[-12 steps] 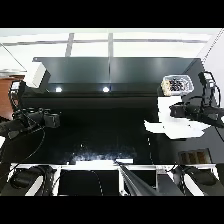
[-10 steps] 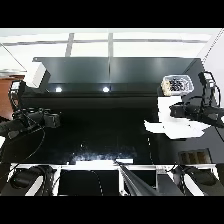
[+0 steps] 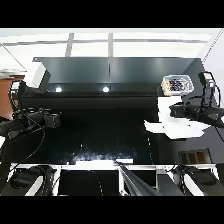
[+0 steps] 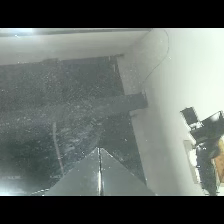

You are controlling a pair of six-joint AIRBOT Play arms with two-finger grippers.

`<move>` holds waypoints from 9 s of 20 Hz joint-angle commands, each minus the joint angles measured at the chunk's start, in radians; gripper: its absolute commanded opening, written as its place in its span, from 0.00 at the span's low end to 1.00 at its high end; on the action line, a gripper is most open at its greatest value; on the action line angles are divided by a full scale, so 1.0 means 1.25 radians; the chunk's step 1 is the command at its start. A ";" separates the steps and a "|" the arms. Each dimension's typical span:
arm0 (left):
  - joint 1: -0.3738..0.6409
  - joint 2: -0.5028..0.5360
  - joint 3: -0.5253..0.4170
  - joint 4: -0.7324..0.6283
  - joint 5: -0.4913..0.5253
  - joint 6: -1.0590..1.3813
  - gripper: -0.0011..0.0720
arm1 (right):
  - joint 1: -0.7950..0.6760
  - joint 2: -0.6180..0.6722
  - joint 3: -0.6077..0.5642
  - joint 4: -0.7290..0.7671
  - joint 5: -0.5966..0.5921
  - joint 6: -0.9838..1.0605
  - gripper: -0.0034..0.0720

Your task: Fold the box and place the chain.

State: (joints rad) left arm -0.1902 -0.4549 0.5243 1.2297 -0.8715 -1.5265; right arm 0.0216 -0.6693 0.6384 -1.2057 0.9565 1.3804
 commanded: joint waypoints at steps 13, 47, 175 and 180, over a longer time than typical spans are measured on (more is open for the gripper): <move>-0.001 0.001 0.000 -0.011 0.088 0.000 0.06 | 0.000 0.000 -0.001 0.045 -0.114 0.002 0.21; -0.006 -0.051 0.000 -0.096 0.060 0.000 0.98 | -0.605 -0.537 0.205 -0.034 0.178 -0.404 0.09; -0.208 -0.698 0.074 -0.430 0.089 1.323 0.06 | 0.395 -0.273 -0.065 0.130 -0.011 -0.803 0.99; -0.208 -0.696 0.089 -0.422 0.063 1.324 0.06 | 0.402 -0.274 -0.110 0.133 -0.013 -0.803 0.99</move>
State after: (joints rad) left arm -0.4503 -1.3266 0.6235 0.6945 -0.7696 0.1276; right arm 0.5148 -1.0107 0.5255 -1.0466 0.9337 0.3950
